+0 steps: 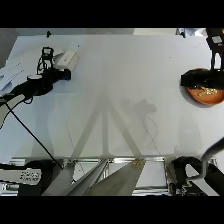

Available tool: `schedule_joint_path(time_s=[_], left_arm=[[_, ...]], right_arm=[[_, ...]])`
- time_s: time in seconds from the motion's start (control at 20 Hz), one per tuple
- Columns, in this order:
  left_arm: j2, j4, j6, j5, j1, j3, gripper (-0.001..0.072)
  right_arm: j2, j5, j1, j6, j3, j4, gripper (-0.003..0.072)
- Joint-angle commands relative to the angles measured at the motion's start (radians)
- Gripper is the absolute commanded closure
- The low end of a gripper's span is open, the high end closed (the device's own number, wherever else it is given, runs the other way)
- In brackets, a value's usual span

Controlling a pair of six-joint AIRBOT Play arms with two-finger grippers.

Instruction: Fold the box and place the chain.

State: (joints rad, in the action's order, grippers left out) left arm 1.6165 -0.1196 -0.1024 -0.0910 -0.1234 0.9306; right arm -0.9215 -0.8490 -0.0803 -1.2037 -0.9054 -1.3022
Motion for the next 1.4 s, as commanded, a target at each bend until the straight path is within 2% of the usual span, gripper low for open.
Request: schedule_joint_path(time_s=[0.0, 0.15, 0.2, 0.25, 0.3, 0.35, 0.55, 1.1, 1.35], left_arm=[[0.004, -0.008, -0.054, 0.027, 0.006, -0.061, 0.0708], [0.001, -0.066, -0.054, 0.009, 0.016, -0.068, 0.0686], [0.001, -0.079, -0.054, 0.005, 0.020, -0.068, 0.0597], [0.001, -0.080, -0.054, -0.003, 0.020, -0.068, 0.0379], [0.000, -0.080, -0.054, -0.014, 0.020, -0.068, 0.0083], [0.000, -0.079, -0.055, -0.027, 0.020, -0.068, 0.0015], [-0.046, -0.080, -0.051, -0.096, 0.020, -0.068, 0.0008], [-0.299, -0.106, -0.055, -0.120, 0.019, -0.068, 0.0009], [-0.462, -0.098, -0.056, -0.283, 0.020, -0.068, 0.0010]], right_arm=[[0.001, 0.000, -0.001, 0.000, -0.001, 0.000, 0.0678], [0.001, 0.000, -0.001, 0.000, -0.001, 0.000, 0.0678], [0.001, 0.000, -0.001, 0.000, -0.001, 0.000, 0.0678], [0.001, 0.000, -0.001, 0.000, -0.001, 0.000, 0.0678], [0.001, 0.000, -0.001, 0.000, -0.001, 0.000, 0.0678], [0.001, 0.000, -0.001, 0.000, -0.001, 0.000, 0.0678], [0.001, 0.000, -0.001, 0.000, -0.001, 0.000, 0.0678], [0.001, 0.000, -0.001, 0.000, -0.001, 0.000, 0.0678], [0.001, 0.000, -0.001, 0.000, -0.001, 0.000, 0.0678]])
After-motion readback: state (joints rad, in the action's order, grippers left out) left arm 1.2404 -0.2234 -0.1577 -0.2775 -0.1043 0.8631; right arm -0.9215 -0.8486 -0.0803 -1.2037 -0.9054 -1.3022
